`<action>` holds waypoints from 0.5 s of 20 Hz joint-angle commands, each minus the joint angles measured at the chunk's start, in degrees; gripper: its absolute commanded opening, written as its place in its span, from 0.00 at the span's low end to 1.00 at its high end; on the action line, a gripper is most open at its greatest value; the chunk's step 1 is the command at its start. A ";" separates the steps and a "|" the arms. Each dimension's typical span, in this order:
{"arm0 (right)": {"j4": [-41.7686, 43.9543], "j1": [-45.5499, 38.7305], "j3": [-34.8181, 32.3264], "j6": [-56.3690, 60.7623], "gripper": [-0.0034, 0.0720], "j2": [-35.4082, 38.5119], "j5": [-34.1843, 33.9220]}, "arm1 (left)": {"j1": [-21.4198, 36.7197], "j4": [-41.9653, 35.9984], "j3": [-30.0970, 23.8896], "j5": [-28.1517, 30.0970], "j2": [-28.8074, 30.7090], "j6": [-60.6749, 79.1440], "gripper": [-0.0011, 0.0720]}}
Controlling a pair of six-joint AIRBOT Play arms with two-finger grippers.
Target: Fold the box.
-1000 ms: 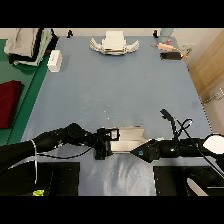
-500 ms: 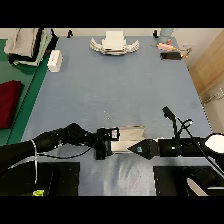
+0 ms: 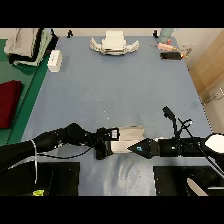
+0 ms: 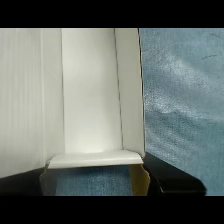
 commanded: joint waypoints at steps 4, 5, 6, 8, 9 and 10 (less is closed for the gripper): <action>0.02 0.04 0.04 0.07 0.98 -0.02 0.02 | 0.02 0.02 -0.02 0.15 -0.04 -0.02 0.83; 0.02 0.04 0.04 0.07 0.98 -0.02 0.02 | 0.02 0.02 -0.02 0.17 -0.04 -0.02 0.83; 0.02 0.04 0.04 0.07 0.98 -0.02 0.02 | 0.02 0.00 -0.02 0.15 -0.04 -0.02 0.83; 0.02 0.04 0.04 0.07 0.98 -0.02 0.02 | 0.02 -0.02 -0.02 -0.04 -0.04 -0.02 0.87; 0.02 0.04 0.04 0.07 0.98 -0.02 0.02 | 0.02 -0.02 -0.02 -0.04 -0.04 -0.02 0.87; 0.00 0.04 0.02 0.22 0.97 -0.04 -0.26 | 0.02 0.00 -0.02 0.00 -0.04 0.00 0.87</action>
